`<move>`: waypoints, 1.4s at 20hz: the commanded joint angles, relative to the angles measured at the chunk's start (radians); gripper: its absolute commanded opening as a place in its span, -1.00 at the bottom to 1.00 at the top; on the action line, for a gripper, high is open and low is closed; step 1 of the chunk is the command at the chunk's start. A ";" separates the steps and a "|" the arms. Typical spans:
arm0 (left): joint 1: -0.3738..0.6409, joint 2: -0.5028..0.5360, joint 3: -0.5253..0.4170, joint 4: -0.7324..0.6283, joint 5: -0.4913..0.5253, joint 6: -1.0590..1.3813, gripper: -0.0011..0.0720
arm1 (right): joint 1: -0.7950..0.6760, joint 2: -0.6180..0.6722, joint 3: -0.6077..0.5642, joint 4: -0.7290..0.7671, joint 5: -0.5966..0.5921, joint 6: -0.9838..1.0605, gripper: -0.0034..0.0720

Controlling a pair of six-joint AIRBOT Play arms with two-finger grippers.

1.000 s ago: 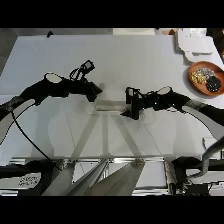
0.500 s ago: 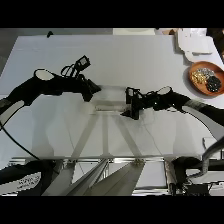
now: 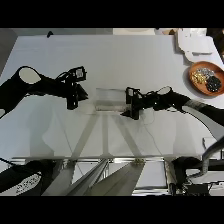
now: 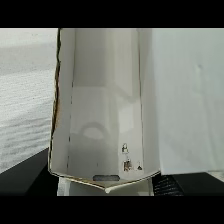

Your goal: Fold the box and place the chain.

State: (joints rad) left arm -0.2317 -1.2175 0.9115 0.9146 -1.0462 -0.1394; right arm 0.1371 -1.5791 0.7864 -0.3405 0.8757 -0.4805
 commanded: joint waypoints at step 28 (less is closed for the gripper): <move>-0.018 -0.216 -0.138 -0.237 0.145 0.460 0.39 | 0.001 0.000 0.001 0.000 0.000 0.000 0.46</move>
State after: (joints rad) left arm -0.2501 -1.4147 0.7734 0.6800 -0.9165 0.3157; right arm 0.1371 -1.5791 0.7864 -0.3401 0.8761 -0.4801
